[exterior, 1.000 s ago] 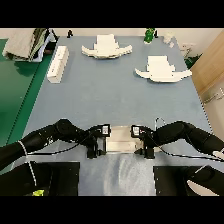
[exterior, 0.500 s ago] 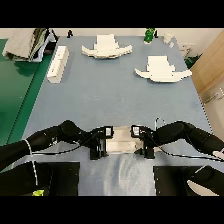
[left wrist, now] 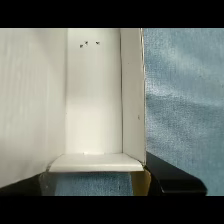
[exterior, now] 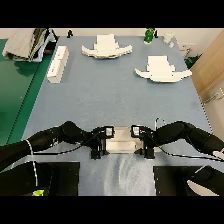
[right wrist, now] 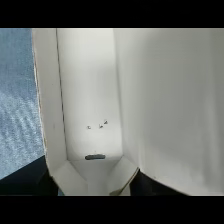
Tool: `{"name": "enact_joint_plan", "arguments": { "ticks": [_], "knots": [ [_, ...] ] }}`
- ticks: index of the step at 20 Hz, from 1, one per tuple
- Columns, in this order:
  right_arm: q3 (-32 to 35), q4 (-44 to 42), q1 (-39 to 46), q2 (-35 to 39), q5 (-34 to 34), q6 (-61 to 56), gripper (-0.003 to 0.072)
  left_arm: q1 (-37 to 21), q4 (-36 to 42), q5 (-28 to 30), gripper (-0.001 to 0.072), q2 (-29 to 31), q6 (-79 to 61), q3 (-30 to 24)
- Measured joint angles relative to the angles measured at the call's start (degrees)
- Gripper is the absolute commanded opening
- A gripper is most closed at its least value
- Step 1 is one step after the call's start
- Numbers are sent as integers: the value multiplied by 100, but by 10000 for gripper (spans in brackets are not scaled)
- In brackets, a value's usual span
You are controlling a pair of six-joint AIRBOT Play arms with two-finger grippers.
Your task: Fold the box.
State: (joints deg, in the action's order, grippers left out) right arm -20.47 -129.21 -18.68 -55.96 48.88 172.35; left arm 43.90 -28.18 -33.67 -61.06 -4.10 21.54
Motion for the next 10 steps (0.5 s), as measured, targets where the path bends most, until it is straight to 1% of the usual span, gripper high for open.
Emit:
{"name": "enact_joint_plan", "arguments": {
  "ticks": [2,3,10],
  "knots": [
    [0,0,0,0,0,2,509,0,0,11,594,0,0,-17],
    [0,0,-2,0,0,2,509,0,-2,13,695,0,0,-17],
    [0,2,0,0,0,2,509,0,-20,-2,695,0,0,-35]
  ]
}}
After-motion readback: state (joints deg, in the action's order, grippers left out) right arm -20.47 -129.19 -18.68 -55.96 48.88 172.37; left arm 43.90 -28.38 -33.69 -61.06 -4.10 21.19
